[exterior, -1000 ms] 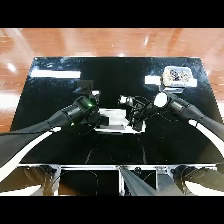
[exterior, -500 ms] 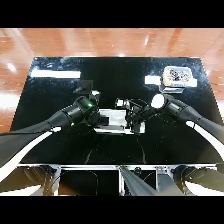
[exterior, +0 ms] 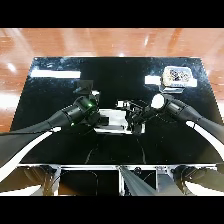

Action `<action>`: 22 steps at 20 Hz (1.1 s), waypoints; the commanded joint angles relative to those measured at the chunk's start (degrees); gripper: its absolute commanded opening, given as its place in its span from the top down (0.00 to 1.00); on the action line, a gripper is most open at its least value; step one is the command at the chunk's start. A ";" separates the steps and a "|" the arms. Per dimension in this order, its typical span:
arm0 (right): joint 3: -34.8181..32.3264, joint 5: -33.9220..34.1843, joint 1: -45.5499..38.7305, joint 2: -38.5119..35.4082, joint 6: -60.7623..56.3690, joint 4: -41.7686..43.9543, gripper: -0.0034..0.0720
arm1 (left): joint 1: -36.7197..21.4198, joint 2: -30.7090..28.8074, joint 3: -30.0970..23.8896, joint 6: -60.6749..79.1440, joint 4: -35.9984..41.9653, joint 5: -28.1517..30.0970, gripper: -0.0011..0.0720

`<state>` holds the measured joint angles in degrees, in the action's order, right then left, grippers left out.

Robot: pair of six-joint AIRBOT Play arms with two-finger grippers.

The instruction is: Fold the box and place the chain.

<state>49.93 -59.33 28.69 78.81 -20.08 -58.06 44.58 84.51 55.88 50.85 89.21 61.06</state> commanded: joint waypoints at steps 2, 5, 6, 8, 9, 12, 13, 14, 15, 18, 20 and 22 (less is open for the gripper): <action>0.04 2.86 1.64 0.04 1.81 2.97 0.49 | 0.00 0.00 -0.04 0.02 -0.02 -0.04 0.95; 0.04 5.49 2.99 0.04 1.95 4.09 0.49 | 0.00 0.00 -0.04 0.02 -0.02 -0.04 0.95; 0.04 6.03 3.43 0.04 1.97 4.09 0.49 | 0.00 0.00 -0.04 0.00 -0.02 -0.04 0.95; 0.04 6.12 3.98 0.07 1.92 4.13 0.71 | 0.00 0.00 -0.04 0.02 -0.02 -0.04 0.95; 0.04 6.05 4.11 0.07 1.92 4.57 0.78 | 0.02 0.00 -0.04 0.02 -0.02 -0.04 0.95; 0.04 6.05 4.22 0.07 1.90 4.70 0.77 | 0.02 0.00 -0.04 0.00 0.00 -0.04 0.95; 0.04 6.05 4.22 0.07 1.86 4.66 0.77 | 0.02 0.00 -0.04 0.00 0.00 -0.04 0.95; 0.04 6.10 4.22 0.07 1.84 4.70 0.65 | 0.00 0.00 -0.04 0.00 -0.02 -0.04 0.95; 0.04 6.29 4.22 0.07 1.64 4.68 0.44 | 0.02 0.00 -0.04 0.00 0.00 -0.04 0.95; 0.04 6.45 4.22 0.07 0.98 4.63 0.58 | 0.02 0.00 -0.04 0.00 0.00 -0.04 0.95; 0.04 6.43 4.22 0.07 1.01 4.52 0.85 | 0.02 0.00 -0.04 0.00 0.00 -0.04 0.95; 0.04 6.43 4.17 0.07 0.98 4.48 0.87 | 0.02 0.00 -0.04 0.00 0.00 -0.04 0.95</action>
<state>49.93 -52.90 32.86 78.85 -18.90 -53.47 44.56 84.49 55.83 50.85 89.19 61.28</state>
